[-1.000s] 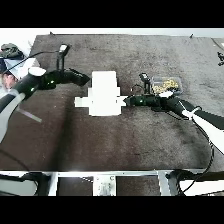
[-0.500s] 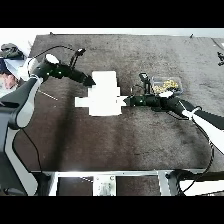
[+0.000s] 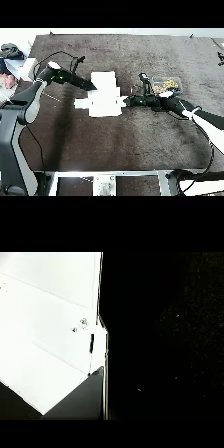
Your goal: Fold the box and place the chain.
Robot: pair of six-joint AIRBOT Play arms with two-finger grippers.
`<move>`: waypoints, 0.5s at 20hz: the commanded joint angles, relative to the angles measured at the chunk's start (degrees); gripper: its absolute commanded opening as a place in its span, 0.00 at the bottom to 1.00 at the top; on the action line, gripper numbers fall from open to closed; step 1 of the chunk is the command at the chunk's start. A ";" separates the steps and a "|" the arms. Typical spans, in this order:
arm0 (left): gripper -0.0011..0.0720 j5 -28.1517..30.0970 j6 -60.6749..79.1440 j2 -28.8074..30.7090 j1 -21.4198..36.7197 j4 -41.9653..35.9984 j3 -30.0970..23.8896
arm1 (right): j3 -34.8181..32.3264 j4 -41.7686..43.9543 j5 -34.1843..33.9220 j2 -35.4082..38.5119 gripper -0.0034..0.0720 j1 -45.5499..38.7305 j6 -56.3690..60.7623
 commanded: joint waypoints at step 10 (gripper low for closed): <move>0.41 -5.31 5.68 -1.36 0.17 -2.89 0.13 | 0.04 0.00 0.00 0.02 0.03 0.04 0.00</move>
